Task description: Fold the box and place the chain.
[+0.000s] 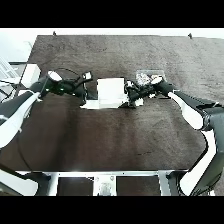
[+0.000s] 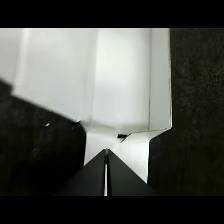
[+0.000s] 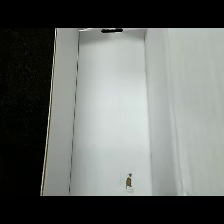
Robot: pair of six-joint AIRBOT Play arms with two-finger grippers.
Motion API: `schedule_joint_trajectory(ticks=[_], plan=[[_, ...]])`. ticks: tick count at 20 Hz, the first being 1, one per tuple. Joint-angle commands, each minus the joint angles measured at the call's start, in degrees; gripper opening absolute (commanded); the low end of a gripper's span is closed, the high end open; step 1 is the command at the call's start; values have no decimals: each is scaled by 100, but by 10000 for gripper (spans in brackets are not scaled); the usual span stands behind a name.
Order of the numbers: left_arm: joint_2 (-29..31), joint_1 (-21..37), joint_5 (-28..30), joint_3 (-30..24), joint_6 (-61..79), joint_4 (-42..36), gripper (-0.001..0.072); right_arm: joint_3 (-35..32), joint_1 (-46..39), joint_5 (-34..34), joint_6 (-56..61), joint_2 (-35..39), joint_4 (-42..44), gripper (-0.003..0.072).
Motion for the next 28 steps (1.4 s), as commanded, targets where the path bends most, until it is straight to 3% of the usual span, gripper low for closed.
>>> schedule_joint_trajectory(ticks=[1,7,10,15,20,23,28], plan=[[601,155,-201,-2,-1154,337,19,0,0,-7,2,0,2,594],[1705,186,376,-726,-4806,1143,20,0,0,-7,2,0,2,594],[1812,186,496,-1005,-5558,1237,21,0,0,-7,2,0,4,594],[1810,332,940,-1486,-5641,1108,22,0,0,-7,2,0,2,594],[1751,1154,614,-1963,-5641,442,23,0,2,-7,2,0,4,594],[1419,1292,619,-1963,-5641,389,24,0,2,-7,2,0,2,594],[645,1274,697,-1950,-5331,-382,24,0,0,-7,2,0,4,594]])
